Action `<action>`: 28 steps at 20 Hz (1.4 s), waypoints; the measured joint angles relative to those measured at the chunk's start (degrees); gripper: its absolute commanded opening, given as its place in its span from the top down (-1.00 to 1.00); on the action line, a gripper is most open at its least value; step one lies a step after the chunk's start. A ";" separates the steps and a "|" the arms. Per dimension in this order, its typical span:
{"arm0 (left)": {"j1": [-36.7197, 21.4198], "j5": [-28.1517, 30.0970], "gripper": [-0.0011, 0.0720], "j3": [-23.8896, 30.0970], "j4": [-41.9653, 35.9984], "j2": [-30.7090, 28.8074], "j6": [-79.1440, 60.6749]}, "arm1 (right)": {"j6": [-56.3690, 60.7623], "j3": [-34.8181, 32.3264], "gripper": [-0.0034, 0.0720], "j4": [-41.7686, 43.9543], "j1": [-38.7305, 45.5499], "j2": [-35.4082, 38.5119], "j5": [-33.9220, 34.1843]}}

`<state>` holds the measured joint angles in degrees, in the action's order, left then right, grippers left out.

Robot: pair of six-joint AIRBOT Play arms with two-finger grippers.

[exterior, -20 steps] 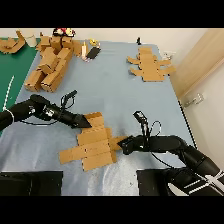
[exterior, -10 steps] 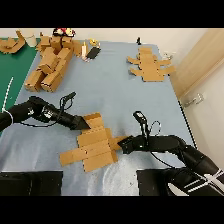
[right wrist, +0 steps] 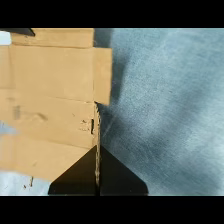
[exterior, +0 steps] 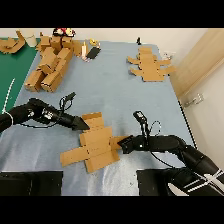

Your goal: Fold the box.

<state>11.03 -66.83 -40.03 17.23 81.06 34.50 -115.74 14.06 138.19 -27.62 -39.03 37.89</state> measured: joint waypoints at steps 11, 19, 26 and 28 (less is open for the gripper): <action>5.16 -0.46 0.94 -2.64 -0.87 -0.74 -11.19 | 12.55 4.20 -0.09 -9.33 5.86 0.11 0.55; 14.56 6.32 0.94 -8.09 -4.46 -1.29 -26.25 | 19.19 12.46 -0.08 -18.75 14.84 -0.13 0.66; 15.96 10.56 0.94 -2.03 -7.17 -7.48 -42.23 | 20.83 13.38 -0.07 -19.76 16.11 -3.93 0.74; 16.06 12.17 0.94 0.50 -7.06 -8.33 -45.18 | 21.09 13.40 -0.05 -19.50 16.13 -5.51 0.48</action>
